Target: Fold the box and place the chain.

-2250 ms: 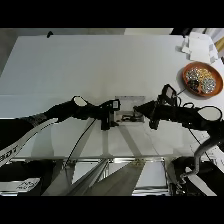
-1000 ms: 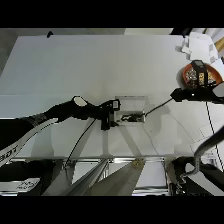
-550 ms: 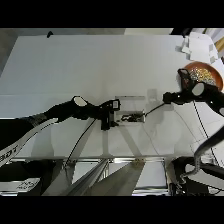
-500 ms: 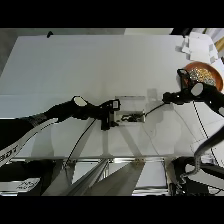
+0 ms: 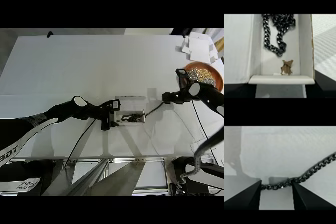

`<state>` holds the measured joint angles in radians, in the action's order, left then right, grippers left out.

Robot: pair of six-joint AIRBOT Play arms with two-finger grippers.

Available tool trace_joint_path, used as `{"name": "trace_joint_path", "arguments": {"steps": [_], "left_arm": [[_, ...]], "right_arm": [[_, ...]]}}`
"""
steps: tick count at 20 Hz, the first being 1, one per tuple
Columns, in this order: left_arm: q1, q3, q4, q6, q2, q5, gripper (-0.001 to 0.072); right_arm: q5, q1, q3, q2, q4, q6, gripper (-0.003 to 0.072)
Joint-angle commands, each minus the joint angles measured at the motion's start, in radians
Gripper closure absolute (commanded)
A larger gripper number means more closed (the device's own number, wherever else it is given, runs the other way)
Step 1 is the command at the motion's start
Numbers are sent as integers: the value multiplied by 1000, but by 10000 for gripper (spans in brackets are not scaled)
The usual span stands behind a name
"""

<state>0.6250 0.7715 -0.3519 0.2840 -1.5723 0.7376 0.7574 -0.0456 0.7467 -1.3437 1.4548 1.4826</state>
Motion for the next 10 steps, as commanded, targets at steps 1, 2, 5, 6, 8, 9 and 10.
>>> {"name": "trace_joint_path", "arguments": {"steps": [1, 2, 5, 6, 8, 9, 10], "left_arm": [[0, 0, 0, 0, 0, 0, 388], [0, 0, 0, 0, 0, 0, 388], [0, 0, 0, 0, 0, 0, 388], [0, 0, 0, 0, 0, 0, 388], [0, 0, 0, 0, 0, 0, 388], [0, 0, 0, 0, 0, 0, 388], [0, 0, 0, 0, 0, 0, 388]], "right_arm": [[58, 1, -1, 0, 16, 10, 290], [68, 1, -1, -1, 17, 10, 317], [82, 1, -1, -1, 17, 10, 432], [89, 1, -1, -1, 18, 9, 491], [100, 1, -1, -3, 29, 8, 531], [104, 1, -1, -3, 35, 8, 555], [107, 1, -1, -3, 39, 5, 635]]}}
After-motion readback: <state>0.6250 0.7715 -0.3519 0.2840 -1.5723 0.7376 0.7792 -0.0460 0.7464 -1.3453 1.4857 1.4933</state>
